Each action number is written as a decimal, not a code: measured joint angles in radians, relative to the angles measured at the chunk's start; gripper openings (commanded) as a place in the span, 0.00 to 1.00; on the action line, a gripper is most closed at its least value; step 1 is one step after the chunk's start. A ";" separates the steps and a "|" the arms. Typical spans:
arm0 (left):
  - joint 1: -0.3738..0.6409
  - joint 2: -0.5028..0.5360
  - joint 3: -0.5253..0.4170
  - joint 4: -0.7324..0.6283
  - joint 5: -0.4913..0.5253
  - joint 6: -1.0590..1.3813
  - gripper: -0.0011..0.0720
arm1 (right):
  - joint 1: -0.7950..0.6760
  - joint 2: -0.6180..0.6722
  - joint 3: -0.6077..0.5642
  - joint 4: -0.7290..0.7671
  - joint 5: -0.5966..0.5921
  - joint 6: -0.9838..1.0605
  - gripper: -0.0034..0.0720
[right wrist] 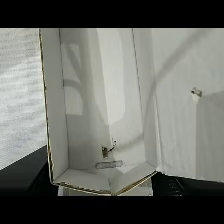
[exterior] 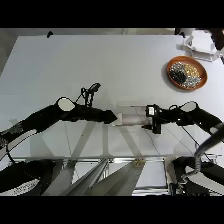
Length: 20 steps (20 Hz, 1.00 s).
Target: Fold the box and place the chain.
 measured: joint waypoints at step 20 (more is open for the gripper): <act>-0.134 -0.060 0.171 0.361 0.016 -0.328 0.63 | 0.000 0.000 0.000 0.000 0.000 0.000 0.45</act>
